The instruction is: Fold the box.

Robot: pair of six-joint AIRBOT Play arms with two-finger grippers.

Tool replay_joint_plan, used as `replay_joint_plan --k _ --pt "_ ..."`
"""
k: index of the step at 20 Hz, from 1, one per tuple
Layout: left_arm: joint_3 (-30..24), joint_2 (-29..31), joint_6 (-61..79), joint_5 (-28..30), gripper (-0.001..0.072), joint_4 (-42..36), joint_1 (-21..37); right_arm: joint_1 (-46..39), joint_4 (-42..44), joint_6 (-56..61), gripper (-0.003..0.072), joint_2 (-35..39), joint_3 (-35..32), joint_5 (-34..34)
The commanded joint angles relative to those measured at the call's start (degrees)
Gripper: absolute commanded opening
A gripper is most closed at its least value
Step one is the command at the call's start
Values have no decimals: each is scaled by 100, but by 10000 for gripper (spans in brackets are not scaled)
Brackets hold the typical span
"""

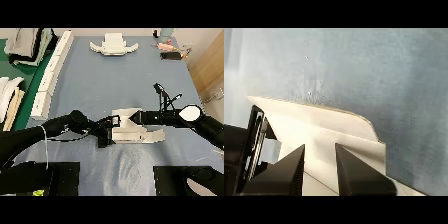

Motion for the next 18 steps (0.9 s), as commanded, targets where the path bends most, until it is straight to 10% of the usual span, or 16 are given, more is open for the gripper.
replay_joint_plan --k 1,18 --pt "0 0 9 -11 465 9 0 7 136 -133 293 -92 15 -59" --pt "0 0 9 -11 465 9 0 426 -205 -426 282 -920 -11 -358"
